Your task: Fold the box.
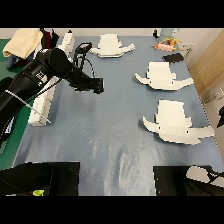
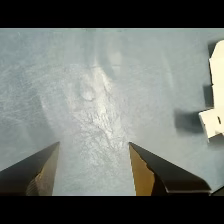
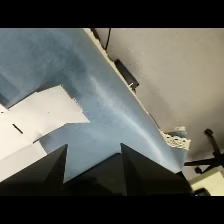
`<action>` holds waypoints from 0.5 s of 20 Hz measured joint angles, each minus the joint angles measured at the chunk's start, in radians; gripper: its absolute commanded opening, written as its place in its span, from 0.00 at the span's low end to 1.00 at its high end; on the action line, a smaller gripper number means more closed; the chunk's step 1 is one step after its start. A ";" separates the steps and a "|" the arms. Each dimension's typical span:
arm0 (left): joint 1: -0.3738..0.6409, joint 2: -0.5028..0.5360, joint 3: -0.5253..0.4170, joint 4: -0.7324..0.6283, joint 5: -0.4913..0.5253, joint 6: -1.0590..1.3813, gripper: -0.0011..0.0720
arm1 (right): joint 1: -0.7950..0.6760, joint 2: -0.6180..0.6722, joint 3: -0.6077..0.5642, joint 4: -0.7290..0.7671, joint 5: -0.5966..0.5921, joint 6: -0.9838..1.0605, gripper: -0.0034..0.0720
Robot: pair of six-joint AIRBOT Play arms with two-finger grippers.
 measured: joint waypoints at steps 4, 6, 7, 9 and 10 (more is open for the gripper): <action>0.003 0.000 0.000 0.003 -0.023 -0.004 0.91 | -0.045 0.003 -0.058 0.033 -0.044 -0.076 0.74; 0.005 0.000 0.000 0.008 -0.034 -0.004 0.91 | -0.051 -0.010 -0.069 0.048 -0.074 -0.125 0.74; 0.005 0.000 0.000 0.007 -0.041 -0.004 0.91 | -0.054 -0.025 -0.072 0.060 -0.083 -0.151 0.74; 0.005 0.000 0.000 0.007 -0.060 -0.004 0.91 | -0.058 -0.061 -0.076 0.082 -0.091 -0.201 0.74; 0.005 0.000 0.000 0.008 -0.075 -0.004 0.91 | -0.058 -0.078 -0.077 0.098 -0.097 -0.225 0.73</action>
